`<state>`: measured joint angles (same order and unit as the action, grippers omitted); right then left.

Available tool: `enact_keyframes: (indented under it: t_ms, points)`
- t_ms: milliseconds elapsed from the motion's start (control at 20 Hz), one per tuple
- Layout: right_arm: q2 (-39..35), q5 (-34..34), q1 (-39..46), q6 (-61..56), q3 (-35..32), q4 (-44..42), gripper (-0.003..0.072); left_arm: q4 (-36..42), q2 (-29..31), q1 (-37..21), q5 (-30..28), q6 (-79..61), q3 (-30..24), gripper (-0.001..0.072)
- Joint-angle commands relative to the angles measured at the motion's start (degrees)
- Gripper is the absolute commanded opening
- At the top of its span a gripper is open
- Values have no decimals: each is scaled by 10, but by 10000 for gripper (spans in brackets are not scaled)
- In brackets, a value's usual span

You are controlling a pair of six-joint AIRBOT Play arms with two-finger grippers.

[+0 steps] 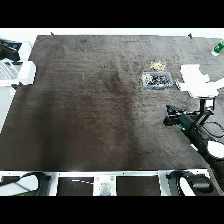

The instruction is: Fold the box and place the chain.

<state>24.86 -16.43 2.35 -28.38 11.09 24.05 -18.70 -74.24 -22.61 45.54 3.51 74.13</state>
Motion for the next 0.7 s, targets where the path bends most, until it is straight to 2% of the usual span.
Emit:
enact_keyframes:
  t_ms: [0, 150, 300, 450, 650]
  points:
    - [-9, 6, 0, 1, 0, 2, 9, 167, 153, 30, -21, -205, -192, 12]
    - [-11, 6, 0, 1, 0, 2, 9, 319, 283, 56, -52, -350, -393, 12]
    - [-11, 5, 0, 1, -1, 2, 9, 352, 375, 75, -94, -381, -529, 13]
    - [-11, 5, 0, 1, -1, 1, 9, 358, 418, 76, -99, -378, -597, 14]
    - [-11, 5, 0, 1, -1, 1, 9, 356, 422, 76, -102, -359, -617, 20]
